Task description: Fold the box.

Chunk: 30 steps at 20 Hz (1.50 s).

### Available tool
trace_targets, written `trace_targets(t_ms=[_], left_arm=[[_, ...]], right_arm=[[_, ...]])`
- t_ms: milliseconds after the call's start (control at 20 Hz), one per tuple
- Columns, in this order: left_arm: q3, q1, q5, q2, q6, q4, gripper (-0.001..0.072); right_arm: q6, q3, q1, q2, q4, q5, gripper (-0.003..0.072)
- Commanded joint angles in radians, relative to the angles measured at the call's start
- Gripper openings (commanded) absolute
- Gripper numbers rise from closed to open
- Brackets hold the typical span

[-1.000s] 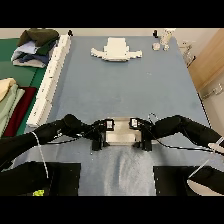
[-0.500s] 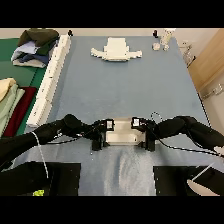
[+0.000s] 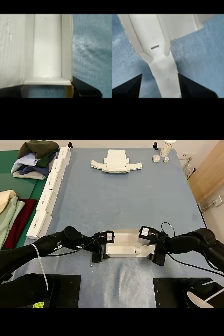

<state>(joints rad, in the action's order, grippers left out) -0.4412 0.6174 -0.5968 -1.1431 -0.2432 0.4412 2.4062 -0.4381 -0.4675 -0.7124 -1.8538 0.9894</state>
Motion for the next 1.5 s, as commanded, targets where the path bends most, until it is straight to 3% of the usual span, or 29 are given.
trace_targets(t_ms=[0, 200, 250, 300, 400, 450, 500, 650, 1050, 1450], left_arm=[[0.000, 0.000, 0.000, -0.001, 0.000, 0.000, 0.0421], [0.000, 0.000, 0.000, -0.001, 0.000, 0.000, 0.0421], [0.000, 0.000, 0.000, -0.001, 0.000, 0.000, 0.0421], [0.000, 0.000, 0.000, -0.001, 0.000, 0.000, 0.0421], [0.000, 0.000, 0.000, -0.001, 0.000, 0.000, 0.0421], [0.000, 0.000, 0.000, -0.001, 0.000, 0.000, 0.0421], [0.000, 0.000, 0.000, -0.001, 0.000, 0.000, 0.0421], [0.000, 0.000, 0.000, -0.001, 0.000, 0.000, 0.0422], [0.000, 0.000, 0.000, -0.001, 0.000, 0.000, 0.0421], [0.000, 0.000, 0.000, -0.001, 0.000, 0.000, 0.0421]], right_arm=[[-0.315, -0.004, 0.000, 0.103, 0.048, 0.066, 0.0707], [-0.604, -0.058, 0.000, 0.141, -0.008, 0.134, 0.0704], [-0.632, -0.068, 0.000, 0.138, -0.076, 0.136, 0.0623], [-0.640, -0.069, 0.000, 0.134, -0.177, 0.135, 0.0454], [-0.640, -0.069, -0.004, 0.099, -0.372, 0.134, 0.0218], [-0.641, -0.070, -0.010, 0.069, -0.422, 0.132, 0.0044], [-0.642, -0.070, -0.017, 0.035, -0.444, 0.121, 0.0005], [-0.641, -0.117, -0.035, -0.101, -0.459, 0.033, 0.0005], [-0.633, -0.376, -0.037, -0.462, -0.443, -0.134, 0.0004], [-0.610, -0.393, -0.038, -0.632, -0.430, -0.181, 0.0004]])
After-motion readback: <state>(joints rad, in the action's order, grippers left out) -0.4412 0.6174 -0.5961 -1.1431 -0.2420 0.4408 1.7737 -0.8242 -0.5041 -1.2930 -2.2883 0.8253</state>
